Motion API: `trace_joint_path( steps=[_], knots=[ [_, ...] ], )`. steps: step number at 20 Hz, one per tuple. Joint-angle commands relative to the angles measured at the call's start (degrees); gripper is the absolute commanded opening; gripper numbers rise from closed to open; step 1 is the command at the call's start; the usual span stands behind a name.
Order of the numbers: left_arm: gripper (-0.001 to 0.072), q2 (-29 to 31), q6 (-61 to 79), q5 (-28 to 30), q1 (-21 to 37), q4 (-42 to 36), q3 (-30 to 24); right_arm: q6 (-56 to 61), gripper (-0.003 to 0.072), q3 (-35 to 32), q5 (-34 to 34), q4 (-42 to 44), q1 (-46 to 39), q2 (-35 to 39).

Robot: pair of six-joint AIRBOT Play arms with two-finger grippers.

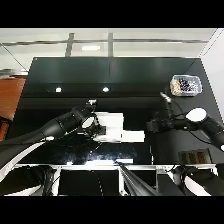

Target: Fold the box and place the chain.

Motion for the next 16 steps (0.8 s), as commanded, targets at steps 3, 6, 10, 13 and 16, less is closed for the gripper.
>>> trace_joint_path(
  steps=[3, 6, 10, 13, 16],
  knots=[
    [0.0031, 0.0, 0.0, 0.1, 0.0, 0.0, 0.0, 16.2, 0.0025, -6.2, 1.6, -1.3, -7.3, 0.7],
    [0.0031, 0.0, 0.0, 0.0, 0.0, 0.0, 0.0, 16.7, 0.0025, -11.0, -1.6, 3.3, -2.0, -0.1],
    [0.0031, 0.0, 0.0, 0.2, 0.0, 0.0, 0.0, 16.0, 0.0026, -11.4, -10.8, 10.7, 9.3, -4.3],
    [0.0031, 0.0, 0.0, 0.1, 0.0, 0.0, 0.0, 8.7, 0.0269, -10.1, -12.2, 22.2, 14.1, -6.6],
    [0.0032, 0.0, 0.0, 0.2, 0.0, 0.0, 0.0, 6.9, 0.0611, -5.5, -9.2, 20.9, 14.4, -6.6]
  ],
)
